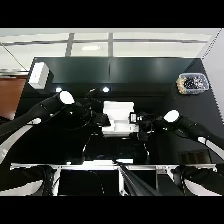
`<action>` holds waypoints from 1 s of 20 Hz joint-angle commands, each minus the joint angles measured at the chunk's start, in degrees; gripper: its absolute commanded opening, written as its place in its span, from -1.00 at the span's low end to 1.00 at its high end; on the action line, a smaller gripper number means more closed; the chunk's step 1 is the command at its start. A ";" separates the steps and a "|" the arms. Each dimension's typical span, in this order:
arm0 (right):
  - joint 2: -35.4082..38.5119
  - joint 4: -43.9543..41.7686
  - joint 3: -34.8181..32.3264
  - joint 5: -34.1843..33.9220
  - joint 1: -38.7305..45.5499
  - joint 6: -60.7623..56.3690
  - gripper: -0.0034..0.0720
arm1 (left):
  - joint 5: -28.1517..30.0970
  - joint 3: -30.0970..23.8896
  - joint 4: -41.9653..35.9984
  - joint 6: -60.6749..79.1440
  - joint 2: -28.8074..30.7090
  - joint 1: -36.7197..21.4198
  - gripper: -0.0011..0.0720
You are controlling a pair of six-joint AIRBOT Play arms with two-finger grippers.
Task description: Fold the box and place the chain.
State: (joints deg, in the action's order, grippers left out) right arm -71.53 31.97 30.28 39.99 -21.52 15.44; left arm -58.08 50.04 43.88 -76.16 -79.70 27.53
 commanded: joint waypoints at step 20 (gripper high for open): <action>-0.04 -0.02 0.00 -0.09 -0.04 -0.02 0.23 | -3.96 10.12 38.05 -45.18 -4.63 16.13 0.47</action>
State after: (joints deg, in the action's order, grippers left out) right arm -71.53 31.94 30.28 39.86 -21.52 15.42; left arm -59.55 57.08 78.08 -118.61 -82.35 42.37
